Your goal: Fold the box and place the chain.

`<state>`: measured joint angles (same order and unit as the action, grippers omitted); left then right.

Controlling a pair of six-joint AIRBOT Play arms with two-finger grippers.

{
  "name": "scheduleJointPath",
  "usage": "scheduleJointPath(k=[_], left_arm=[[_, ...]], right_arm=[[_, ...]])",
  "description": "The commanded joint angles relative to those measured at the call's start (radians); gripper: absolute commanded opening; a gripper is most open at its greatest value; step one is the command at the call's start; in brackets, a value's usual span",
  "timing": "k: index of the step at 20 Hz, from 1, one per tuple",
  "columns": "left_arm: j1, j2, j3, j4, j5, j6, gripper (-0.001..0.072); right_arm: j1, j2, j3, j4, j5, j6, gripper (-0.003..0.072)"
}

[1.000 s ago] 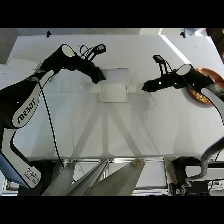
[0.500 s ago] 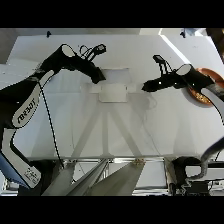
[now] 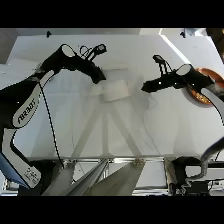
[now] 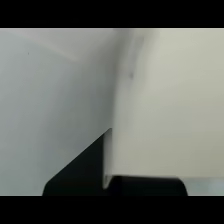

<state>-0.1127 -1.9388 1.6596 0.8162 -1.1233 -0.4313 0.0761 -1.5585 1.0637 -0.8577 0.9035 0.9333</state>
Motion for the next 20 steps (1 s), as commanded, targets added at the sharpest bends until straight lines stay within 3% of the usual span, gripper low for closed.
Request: scheduleJointPath(k=[1, 6, 13, 17, 20], left_arm=[[0.0, 0.0, 0.001, 0.004, -0.011, 0.017, 0.0007], [0.006, 0.016, 0.001, 0.004, -0.09, 0.053, 0.0006], [0.034, 0.146, 0.0, -0.008, -0.297, 0.097, 0.0001], [0.033, 0.237, -0.011, -0.008, -0.359, 0.091, -0.0001], [0.027, 0.297, -0.085, -0.008, -0.362, 0.092, -0.0002]], right_arm=[[0.001, 0.004, 0.0, 0.002, -0.002, 0.004, 0.0412], [0.0, 0.064, 0.003, -0.092, 0.011, 0.008, 0.0431], [0.0, 0.21, 0.004, -0.538, -0.108, 0.113, 0.0419], [0.001, 0.219, 0.004, -0.549, -0.116, 0.113, 0.042], [0.001, 0.219, 0.004, -0.549, -0.116, 0.113, 0.042]])
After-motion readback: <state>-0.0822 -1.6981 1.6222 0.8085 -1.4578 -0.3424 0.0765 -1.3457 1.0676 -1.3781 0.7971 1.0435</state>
